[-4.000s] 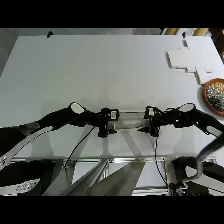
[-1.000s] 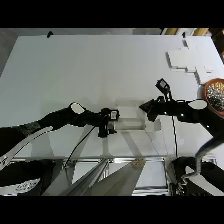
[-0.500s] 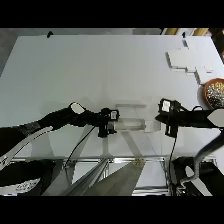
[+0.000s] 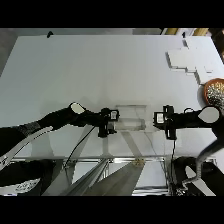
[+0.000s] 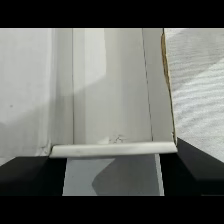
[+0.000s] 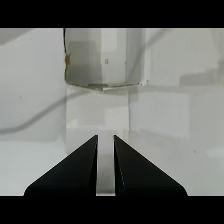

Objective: Fold the box and place the chain.

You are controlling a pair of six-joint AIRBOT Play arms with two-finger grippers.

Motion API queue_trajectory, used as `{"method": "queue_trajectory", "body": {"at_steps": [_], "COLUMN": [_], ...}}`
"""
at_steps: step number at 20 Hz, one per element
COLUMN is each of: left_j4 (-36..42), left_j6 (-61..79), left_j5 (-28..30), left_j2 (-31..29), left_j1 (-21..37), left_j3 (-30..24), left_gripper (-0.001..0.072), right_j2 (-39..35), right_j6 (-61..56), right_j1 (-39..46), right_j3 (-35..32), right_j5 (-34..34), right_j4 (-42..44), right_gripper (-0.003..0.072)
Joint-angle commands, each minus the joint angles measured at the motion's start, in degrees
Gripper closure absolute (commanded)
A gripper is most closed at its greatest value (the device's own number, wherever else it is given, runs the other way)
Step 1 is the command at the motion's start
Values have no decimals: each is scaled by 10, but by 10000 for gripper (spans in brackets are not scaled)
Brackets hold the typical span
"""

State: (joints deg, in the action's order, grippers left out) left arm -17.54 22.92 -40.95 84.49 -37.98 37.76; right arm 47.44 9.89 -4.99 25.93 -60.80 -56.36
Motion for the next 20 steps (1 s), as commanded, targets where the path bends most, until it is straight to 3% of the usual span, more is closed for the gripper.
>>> {"method": "queue_trajectory", "body": {"at_steps": [1,7,12,19,20], "left_j4": [0,0,0,0,0], "left_j6": [0,0,0,0,0], "left_j5": [0,0,0,0,0], "left_j2": [0,0,0,0,0], "left_j1": [0,0,0,0,0], "left_j3": [0,0,0,0,0], "left_gripper": [617,617,617,617,617], "right_j2": [43,106,134,135,135], "right_j6": [59,87,87,87,87], "right_j1": [-1,-37,-54,-54,-54], "right_j3": [-1,-1,-1,-12,-20], "right_j5": [19,49,94,43,47], "right_j4": [39,45,104,140,149], "right_gripper": [565,565,561,561,533]}}
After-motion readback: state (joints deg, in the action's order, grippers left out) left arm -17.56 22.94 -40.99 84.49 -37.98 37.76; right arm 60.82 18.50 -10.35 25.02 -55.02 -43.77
